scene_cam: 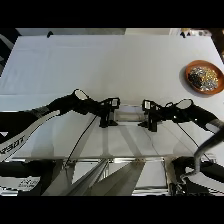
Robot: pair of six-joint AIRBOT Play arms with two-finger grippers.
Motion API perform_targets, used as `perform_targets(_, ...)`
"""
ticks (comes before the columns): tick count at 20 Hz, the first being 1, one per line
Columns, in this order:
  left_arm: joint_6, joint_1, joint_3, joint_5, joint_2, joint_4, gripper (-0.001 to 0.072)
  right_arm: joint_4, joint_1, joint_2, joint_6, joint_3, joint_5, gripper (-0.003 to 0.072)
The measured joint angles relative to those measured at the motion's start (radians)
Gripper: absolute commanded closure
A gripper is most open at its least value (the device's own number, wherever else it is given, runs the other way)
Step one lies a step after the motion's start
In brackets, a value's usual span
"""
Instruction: Fold the box and place the chain.
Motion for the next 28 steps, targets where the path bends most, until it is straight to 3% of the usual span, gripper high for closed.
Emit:
perform_targets(6,0.000,0.000,0.000,0.001,0.000,0.000,0.0499,0.001,0.000,0.000,0.000,0.000,0.002,0.0350)
perform_targets(7,0.000,0.000,0.000,0.001,0.000,0.000,0.0499,0.000,0.000,0.000,0.000,0.000,0.003,0.0252)
perform_targets(8,0.000,0.000,0.000,0.001,0.000,0.000,0.0499,-0.002,0.000,0.000,0.001,0.000,0.003,-0.0023)
perform_targets(14,0.000,-0.002,0.000,0.005,-0.001,-0.003,0.0499,-0.066,0.000,0.069,0.072,-0.002,0.009,-0.0006)
perform_targets(19,0.000,-0.002,0.000,0.003,-0.001,-0.001,0.0499,-0.292,-0.001,0.213,0.257,-0.002,0.023,0.0013)
perform_targets(22,0.000,-0.002,0.000,0.002,-0.001,0.000,0.0499,-0.403,-0.001,0.305,0.380,-0.002,0.035,0.0102)
perform_targets(23,0.000,-0.002,0.000,0.002,-0.001,0.000,0.0499,-0.423,-0.001,0.339,0.413,-0.002,0.039,0.0215)
perform_targets(25,0.000,-0.002,0.000,0.002,-0.001,0.000,0.0499,-0.432,-0.001,0.417,0.464,-0.002,0.047,0.0624)
perform_targets(26,0.000,-0.002,0.000,0.001,-0.001,0.000,0.0499,-0.410,-0.001,0.455,0.483,-0.002,0.055,0.0666)
perform_targets(28,0.000,-0.002,0.000,0.001,-0.001,0.000,0.0499,-0.319,-0.001,0.512,0.505,-0.002,0.071,0.0667)
